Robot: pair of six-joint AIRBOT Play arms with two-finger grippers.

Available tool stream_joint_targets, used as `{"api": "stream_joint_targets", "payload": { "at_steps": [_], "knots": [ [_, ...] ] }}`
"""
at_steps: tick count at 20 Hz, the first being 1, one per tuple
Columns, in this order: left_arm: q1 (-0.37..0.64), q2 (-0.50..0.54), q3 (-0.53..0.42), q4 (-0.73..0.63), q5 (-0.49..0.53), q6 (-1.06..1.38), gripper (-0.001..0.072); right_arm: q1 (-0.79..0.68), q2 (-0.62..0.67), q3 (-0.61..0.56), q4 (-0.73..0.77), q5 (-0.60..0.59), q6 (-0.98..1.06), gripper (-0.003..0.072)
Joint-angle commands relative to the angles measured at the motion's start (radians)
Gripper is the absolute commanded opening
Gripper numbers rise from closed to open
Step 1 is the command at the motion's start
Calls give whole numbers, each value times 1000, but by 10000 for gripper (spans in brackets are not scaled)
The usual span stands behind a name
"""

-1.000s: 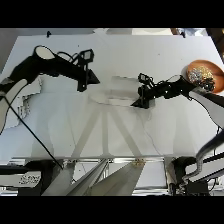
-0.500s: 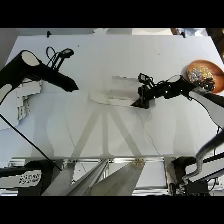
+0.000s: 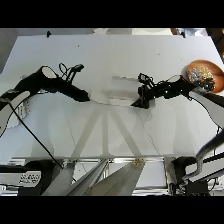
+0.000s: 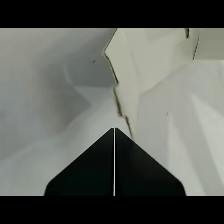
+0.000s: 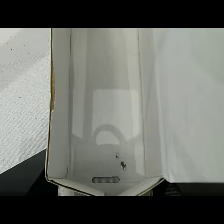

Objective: Fold the box and place the chain.

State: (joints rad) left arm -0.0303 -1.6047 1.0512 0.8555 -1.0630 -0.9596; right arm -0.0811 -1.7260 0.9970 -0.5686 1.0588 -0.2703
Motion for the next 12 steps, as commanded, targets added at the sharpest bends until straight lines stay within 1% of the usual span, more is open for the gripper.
{"api": "stream_joint_targets", "payload": {
  "at_steps": [1, 5, 7, 10, 11, 12],
  "knots": [
    [-38, -51, -5, -122, 43, 3, 11, 1, -1, 1, 0, 0, 0, 339],
    [-38, -52, -5, -322, 42, 111, 8, 1, -1, 1, 0, 0, 0, 339],
    [-40, -52, -5, -375, 42, 126, 9, 1, -1, 1, 0, 0, 0, 339],
    [-53, -52, -5, -396, 19, 134, 22, 1, -1, 1, 0, 0, 0, 339],
    [-59, -52, -5, -398, 14, 155, 109, 1, -1, 1, 0, 0, 0, 339],
    [-64, -52, -5, -401, 18, 159, 248, 1, -1, 1, 0, 0, 0, 339]
  ]
}}
